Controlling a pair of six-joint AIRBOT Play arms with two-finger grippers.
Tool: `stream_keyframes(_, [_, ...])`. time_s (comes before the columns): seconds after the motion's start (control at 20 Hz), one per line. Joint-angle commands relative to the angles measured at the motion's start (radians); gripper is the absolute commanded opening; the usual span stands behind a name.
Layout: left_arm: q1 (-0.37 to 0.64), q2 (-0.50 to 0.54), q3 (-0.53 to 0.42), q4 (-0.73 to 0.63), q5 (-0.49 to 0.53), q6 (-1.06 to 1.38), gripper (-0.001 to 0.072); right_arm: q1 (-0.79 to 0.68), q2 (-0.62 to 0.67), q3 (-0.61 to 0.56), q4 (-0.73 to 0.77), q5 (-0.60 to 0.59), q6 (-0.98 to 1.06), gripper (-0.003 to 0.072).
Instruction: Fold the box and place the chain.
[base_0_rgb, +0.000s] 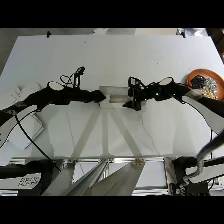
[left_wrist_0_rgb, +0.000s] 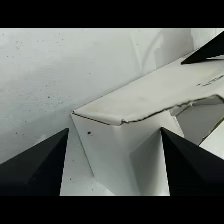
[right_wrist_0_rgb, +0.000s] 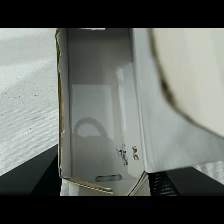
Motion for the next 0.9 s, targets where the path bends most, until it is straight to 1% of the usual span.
stream_keyframes(0.0, [-0.016,-0.001,0.0,0.027,0.055,-0.082,0.0625,0.0,0.0,0.001,0.001,0.001,0.001,0.0454])
stream_keyframes(0.1, [-0.023,-0.001,0.0,0.028,0.092,-0.113,0.0623,0.0,0.0,0.001,0.001,0.001,0.001,0.0454])
stream_keyframes(0.2, [-0.024,-0.001,0.0,0.027,0.099,-0.113,0.0613,0.0,0.0,0.001,0.001,0.001,0.001,0.0454])
stream_keyframes(0.3, [-0.024,-0.001,0.0,0.028,0.098,-0.113,0.057,0.0,0.0,0.001,0.001,0.0,0.001,0.0454])
stream_keyframes(0.4, [-0.026,0.003,0.0,0.028,0.092,-0.113,0.057,0.0,0.0,0.001,0.0,0.001,0.001,0.0454])
stream_keyframes(0.5, [-0.038,0.017,0.01,0.082,0.087,-0.119,0.0558,0.0,0.0,0.001,0.0,0.001,0.001,0.0454])
stream_keyframes(0.6, [-0.061,0.024,0.05,0.256,0.072,-0.266,0.0558,0.0,0.0,0.001,0.0,0.001,0.001,0.0454])
stream_keyframes(0.75, [-0.111,0.023,0.132,0.645,0.022,-0.571,0.0556,0.0,0.0,0.001,0.001,0.001,0.001,0.0454])
stream_keyframes(0.8, [-0.128,0.022,0.155,0.74,0.001,-0.635,0.0554,0.0,0.0,0.001,0.001,0.001,0.001,0.0454])
stream_keyframes(0.85, [-0.144,0.021,0.177,0.813,-0.02,-0.686,0.0522,0.0,0.0,0.001,0.001,0.001,0.001,0.0454])
